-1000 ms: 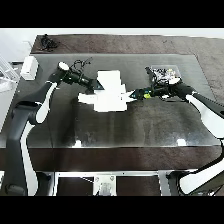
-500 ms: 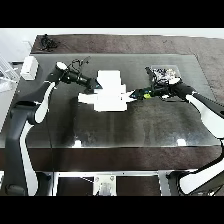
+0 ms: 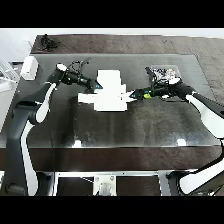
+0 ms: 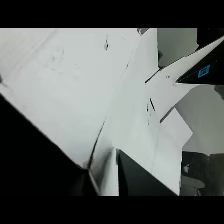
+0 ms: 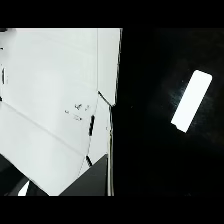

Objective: Fold the box and place the chain.

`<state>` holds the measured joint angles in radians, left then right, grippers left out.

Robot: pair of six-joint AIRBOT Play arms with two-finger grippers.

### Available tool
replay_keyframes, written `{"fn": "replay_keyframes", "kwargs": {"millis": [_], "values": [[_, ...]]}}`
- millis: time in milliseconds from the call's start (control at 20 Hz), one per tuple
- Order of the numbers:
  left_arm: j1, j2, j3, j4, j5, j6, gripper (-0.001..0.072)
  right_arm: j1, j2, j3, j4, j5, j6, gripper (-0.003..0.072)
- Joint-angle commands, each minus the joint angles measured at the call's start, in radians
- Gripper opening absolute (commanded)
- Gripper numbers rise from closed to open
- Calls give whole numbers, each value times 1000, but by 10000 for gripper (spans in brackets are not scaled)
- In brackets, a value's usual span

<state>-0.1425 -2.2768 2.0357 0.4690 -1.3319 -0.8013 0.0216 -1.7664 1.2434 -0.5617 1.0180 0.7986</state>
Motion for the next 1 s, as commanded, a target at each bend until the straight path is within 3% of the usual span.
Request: {"fn": "replay_keyframes", "kwargs": {"millis": [0, 50, 100, 250, 300, 350, 750, 950], "values": [[-1, -3, 0, -14, -3, 21, 170, 0, 1, 1, 0, 0, 0, 4], [-1, -3, 0, -15, -3, 26, 168, 0, 1, 1, 0, 0, 0, 4], [-1, -3, 0, -16, -3, 32, 69, 0, 1, 1, 0, 0, 0, 4], [-1, -3, 0, -54, -8, 103, 21, -8, 1, 1, 1, 0, 0, 35], [-1, -3, 0, -77, -15, 147, 20, -13, 2, 1, 0, 0, 0, 171], [0, -3, 0, -87, -23, 187, 19, -27, 6, 1, 2, 0, -19, 225], [5, 3, 0, -115, -113, 575, 14, -211, 96, 10, 52, -15, -60, 224], [1, 4, -21, -135, -121, 709, 14, -222, 98, 8, 54, -14, -94, 223]]}}
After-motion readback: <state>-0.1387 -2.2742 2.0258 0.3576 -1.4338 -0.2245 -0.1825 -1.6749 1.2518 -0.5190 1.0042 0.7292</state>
